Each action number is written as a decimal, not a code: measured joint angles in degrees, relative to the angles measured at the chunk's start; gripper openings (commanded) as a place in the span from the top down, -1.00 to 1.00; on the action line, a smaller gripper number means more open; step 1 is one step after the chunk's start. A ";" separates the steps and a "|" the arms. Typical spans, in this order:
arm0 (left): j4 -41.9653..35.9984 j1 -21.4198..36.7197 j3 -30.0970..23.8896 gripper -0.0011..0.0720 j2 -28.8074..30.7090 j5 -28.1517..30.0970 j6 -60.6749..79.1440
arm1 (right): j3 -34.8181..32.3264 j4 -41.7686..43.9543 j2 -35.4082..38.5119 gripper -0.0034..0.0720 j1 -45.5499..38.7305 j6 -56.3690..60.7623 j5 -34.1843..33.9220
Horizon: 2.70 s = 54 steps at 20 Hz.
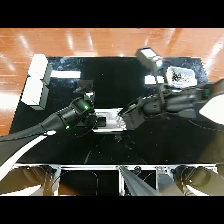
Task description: Fold the box and place the chain.
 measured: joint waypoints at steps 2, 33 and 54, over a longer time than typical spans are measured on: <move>0.00 0.00 0.00 0.91 0.00 0.00 0.22 | -0.04 0.31 -2.78 0.83 0.87 -0.90 -2.19; 0.04 -0.31 0.00 0.91 0.00 0.04 2.10 | -1.57 -7.06 -12.61 -0.64 -3.72 -0.07 5.01; -3.06 -0.83 3.78 -0.73 0.00 2.29 7.61 | -12.33 -11.85 -1.49 -0.64 -18.03 1.64 8.85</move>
